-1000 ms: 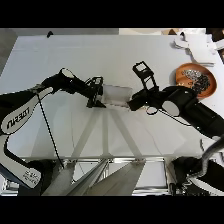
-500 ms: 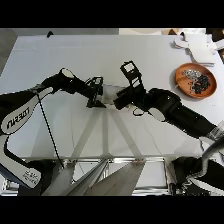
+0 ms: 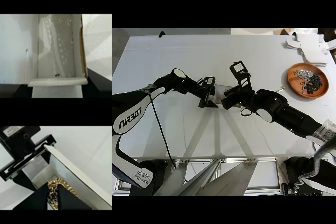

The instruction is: Fold the box and place the chain.

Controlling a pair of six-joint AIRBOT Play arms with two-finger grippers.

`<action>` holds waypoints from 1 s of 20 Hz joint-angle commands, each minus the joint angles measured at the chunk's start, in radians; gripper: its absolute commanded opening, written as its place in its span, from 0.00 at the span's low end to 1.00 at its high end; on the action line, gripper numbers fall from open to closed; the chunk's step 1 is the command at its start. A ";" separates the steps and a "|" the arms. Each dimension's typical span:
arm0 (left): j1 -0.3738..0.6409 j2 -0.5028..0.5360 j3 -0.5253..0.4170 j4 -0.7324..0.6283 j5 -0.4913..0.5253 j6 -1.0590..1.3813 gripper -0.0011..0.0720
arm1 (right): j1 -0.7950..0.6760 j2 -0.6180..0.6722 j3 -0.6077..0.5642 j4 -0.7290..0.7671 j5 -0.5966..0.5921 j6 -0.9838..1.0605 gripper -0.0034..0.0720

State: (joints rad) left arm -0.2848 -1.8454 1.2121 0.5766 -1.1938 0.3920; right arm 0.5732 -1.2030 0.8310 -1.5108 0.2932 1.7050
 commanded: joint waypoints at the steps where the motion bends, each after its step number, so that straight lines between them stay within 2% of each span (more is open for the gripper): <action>1: 0.000 0.000 0.000 0.000 0.000 0.000 0.66 | 0.001 -0.033 0.000 -0.005 0.021 -0.001 0.06; 8: 0.000 0.000 0.000 0.000 0.001 0.000 0.66 | 0.001 -0.151 0.000 -0.004 0.062 0.000 0.06; 13: 0.000 0.000 0.000 0.000 0.000 0.000 0.66 | -0.002 -0.160 0.000 -0.008 0.055 -0.001 0.07; 14: 0.000 0.000 0.000 0.000 0.000 0.000 0.66 | -0.002 -0.159 0.000 -0.010 0.052 -0.003 0.16; 15: 0.000 0.000 0.000 0.000 0.000 0.000 0.66 | -0.002 -0.158 0.001 -0.011 0.048 -0.003 0.34; 16: 0.000 0.000 0.000 0.000 0.000 0.000 0.66 | -0.002 -0.155 0.005 -0.011 0.048 -0.003 0.44; 20: 0.000 0.000 0.000 0.000 0.001 0.000 0.66 | -0.002 -0.079 0.019 -0.060 0.127 -0.013 0.44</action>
